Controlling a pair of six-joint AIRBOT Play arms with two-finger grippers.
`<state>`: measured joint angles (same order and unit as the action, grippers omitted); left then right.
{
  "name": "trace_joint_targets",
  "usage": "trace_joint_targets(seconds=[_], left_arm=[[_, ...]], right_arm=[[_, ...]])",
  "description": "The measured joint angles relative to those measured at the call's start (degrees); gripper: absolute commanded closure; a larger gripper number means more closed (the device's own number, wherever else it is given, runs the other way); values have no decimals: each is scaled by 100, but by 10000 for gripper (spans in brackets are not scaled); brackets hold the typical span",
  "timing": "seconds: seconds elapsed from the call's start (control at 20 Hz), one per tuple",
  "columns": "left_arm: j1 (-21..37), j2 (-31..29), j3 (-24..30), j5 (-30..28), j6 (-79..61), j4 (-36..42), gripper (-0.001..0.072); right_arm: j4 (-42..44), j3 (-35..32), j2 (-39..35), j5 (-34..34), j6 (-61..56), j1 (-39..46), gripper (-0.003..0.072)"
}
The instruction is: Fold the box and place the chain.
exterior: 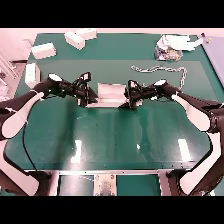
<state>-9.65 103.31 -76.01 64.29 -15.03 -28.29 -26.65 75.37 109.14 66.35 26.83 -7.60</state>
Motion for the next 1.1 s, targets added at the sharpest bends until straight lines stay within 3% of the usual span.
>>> trace_joint_targets(seconds=[0.2,0.3,0.5,0.6,1.1], left_arm=[[-219,26,0,-151,-26,26,426],[-286,44,0,-306,-33,22,293],[-345,63,0,-505,-39,26,278],[-356,79,0,-579,-42,28,-8],[-372,120,-4,-997,210,44,-11]], right_arm=[[-7,0,-2,-2,-2,0,112],[-7,0,0,-15,-9,0,113],[-4,0,0,-17,-9,0,113],[2,0,0,-15,-9,0,113],[20,2,0,-24,-13,2,112]])
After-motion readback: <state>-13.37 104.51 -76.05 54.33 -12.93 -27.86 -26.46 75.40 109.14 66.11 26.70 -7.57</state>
